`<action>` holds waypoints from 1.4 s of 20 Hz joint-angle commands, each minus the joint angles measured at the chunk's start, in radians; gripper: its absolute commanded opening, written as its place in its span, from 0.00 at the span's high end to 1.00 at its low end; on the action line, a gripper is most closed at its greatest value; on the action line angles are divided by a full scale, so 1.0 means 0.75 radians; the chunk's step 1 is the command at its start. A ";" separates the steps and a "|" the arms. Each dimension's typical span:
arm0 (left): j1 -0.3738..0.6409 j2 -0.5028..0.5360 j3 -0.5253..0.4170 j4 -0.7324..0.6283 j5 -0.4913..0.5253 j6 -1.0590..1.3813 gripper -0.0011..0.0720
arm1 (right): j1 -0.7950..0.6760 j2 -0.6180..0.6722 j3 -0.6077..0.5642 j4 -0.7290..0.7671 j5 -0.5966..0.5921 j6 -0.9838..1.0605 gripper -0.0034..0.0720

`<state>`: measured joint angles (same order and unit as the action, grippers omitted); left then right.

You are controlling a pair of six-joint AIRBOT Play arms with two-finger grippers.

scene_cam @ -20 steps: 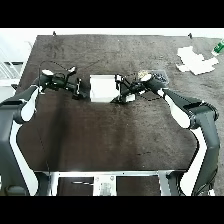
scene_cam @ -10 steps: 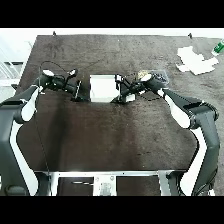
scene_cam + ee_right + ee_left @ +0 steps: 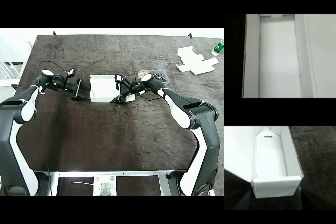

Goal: Fold the box and place the chain.

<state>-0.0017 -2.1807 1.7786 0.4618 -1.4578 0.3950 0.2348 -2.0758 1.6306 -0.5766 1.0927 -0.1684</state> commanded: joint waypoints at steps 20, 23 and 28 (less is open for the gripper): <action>-0.057 0.000 0.000 0.002 0.111 -0.062 0.01 | 0.001 0.001 -0.001 0.000 0.001 0.000 0.20; -0.058 0.000 0.003 0.002 0.116 -0.061 0.01 | 0.001 0.001 -0.001 0.000 0.001 0.000 0.20; -0.058 0.000 0.011 -0.002 0.150 -0.053 0.01 | 0.001 0.001 -0.001 0.000 0.001 0.000 0.20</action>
